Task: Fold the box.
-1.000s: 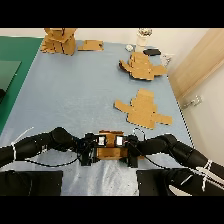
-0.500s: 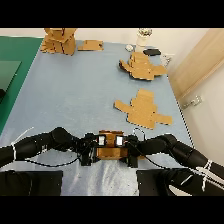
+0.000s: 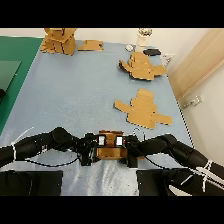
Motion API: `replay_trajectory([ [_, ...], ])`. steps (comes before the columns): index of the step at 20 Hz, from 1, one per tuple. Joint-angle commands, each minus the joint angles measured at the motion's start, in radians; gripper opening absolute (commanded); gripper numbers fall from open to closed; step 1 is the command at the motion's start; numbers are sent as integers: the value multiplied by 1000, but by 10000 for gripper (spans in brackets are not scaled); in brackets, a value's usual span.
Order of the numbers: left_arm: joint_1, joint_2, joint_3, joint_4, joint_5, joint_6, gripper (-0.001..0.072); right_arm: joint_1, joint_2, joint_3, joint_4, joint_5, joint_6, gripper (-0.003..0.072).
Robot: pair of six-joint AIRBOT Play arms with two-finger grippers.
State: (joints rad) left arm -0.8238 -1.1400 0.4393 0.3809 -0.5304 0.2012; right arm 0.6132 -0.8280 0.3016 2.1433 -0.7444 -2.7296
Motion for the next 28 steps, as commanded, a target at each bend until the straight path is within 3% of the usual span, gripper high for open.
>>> replay_trajectory([
  [1, 1, -1, 1, 0, 0, 0, 600, -1, 8, 13, -5, -30, 61, 720],
  [5, 1, -1, 1, 0, 0, 0, 600, -1, 77, 19, -202, -113, 274, 720],
  [7, 1, -1, 1, 0, 0, 0, 600, -1, 144, 51, -306, -244, 422, 720],
  [10, 1, -1, 1, 0, 0, 0, 599, -1, 248, 111, -328, -347, 733, 720],
  [13, 1, -1, 1, 0, 0, 0, 599, -1, 336, 137, -275, -344, 1049, 720],
  [17, 1, -1, 1, 0, 0, 0, 600, 0, 415, 137, -118, -340, 1125, 720],
  [21, 1, -1, 1, 0, 0, 0, 600, 0, 423, 137, -11, -230, 1156, 720],
  [28, 10, 1, 23, 1, 8, -1, 599, 0, 422, 137, -7, -103, 1369, 720],
])
